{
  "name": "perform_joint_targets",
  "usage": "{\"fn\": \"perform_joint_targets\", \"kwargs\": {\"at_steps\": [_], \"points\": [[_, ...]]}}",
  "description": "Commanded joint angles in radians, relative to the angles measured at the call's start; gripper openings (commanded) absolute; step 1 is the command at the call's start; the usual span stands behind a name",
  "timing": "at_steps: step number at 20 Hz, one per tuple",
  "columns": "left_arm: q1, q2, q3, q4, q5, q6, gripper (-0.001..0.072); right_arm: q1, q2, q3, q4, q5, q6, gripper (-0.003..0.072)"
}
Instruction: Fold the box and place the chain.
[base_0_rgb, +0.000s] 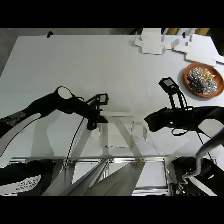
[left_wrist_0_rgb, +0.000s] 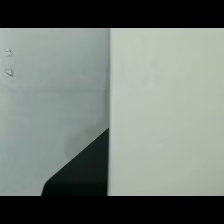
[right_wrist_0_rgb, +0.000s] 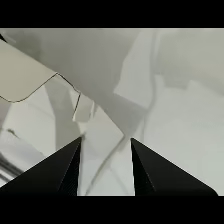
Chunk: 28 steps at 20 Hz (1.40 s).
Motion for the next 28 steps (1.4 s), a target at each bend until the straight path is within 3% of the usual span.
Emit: {"fn": "perform_joint_targets", "kwargs": {"at_steps": [1,5,12,28], "points": [[-0.071,0.006,0.0,0.024,0.145,0.003,0.0001,0.001,0.022,0.027,-0.096,0.149,-0.001,0.0353],[-0.077,0.006,0.0,-0.003,0.169,0.007,0.0001,0.001,0.025,0.027,-0.118,0.17,-0.001,0.0344],[-0.078,0.003,0.0,-0.002,0.209,0.006,0.0002,0.001,0.025,0.027,-0.117,0.055,-0.002,0.0343],[-0.08,-0.033,0.0,0.054,0.211,0.042,0.0004,0.001,0.025,0.027,-0.117,0.052,-0.049,0.0342]]}}
